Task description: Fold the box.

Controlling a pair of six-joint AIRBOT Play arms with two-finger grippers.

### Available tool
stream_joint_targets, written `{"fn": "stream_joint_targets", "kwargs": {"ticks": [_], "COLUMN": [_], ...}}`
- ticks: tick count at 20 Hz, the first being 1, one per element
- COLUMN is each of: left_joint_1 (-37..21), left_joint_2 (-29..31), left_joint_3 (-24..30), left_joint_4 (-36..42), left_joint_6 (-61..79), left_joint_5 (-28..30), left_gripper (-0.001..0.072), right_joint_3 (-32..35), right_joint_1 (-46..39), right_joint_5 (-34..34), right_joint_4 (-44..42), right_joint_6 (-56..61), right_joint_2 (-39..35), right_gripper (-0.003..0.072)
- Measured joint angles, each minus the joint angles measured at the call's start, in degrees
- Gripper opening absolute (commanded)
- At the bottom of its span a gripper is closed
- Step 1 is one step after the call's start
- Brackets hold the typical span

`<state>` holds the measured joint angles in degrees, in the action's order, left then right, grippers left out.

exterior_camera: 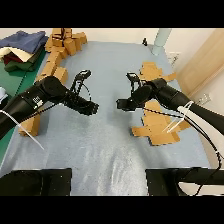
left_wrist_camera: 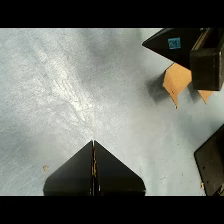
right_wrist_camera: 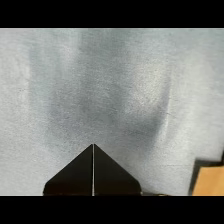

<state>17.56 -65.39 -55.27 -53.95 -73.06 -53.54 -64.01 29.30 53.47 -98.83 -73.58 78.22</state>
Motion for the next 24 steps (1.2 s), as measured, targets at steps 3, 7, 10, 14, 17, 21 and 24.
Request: {"fn": "stream_joint_targets", "kwargs": {"ticks": [3, 7, 10, 14, 17, 21, 24], "left_joint_1": [0.0, 0.0, 0.0, 0.0, 0.0, 0.0, 0.0], "left_joint_2": [0.0, 0.0, 0.0, 0.0, 0.0, 0.0, 0.0], "left_joint_3": [0.0, 0.0, 0.0, 0.0, 0.0, 0.0, 0.0], "left_joint_4": [0.0, 0.0, 0.0, 0.0, 0.0, 0.2, 0.3], "left_joint_6": [0.0, 0.0, 0.0, 0.0, 0.0, 0.0, 0.0], "left_joint_5": [0.0, 0.0, 0.0, 0.0, 0.2, 3.4, 5.4], "left_gripper": [0.0013, 0.0014, 0.0013, 0.0013, 0.0014, 0.0014, 0.0022], "right_joint_3": [0.0, 0.0, 0.0, 0.0, 0.0, -0.5, -5.4], "right_joint_1": [0.0, 0.0, 0.0, 0.0, 0.0, -0.2, -3.4], "right_joint_5": [0.0, 0.0, 0.0, -0.1, -0.3, -0.3, 5.1], "right_joint_4": [0.0, 0.0, 0.0, 0.0, 0.0, -2.1, 4.9], "right_joint_6": [0.0, 0.0, 0.0, 0.0, 0.0, 4.4, 6.2], "right_joint_2": [0.0, 0.0, 0.0, 0.0, 0.0, 0.0, 0.0], "right_gripper": [0.0007, 0.0007, 0.0007, 0.0007, 0.0008, 0.0007, 0.0232]}}
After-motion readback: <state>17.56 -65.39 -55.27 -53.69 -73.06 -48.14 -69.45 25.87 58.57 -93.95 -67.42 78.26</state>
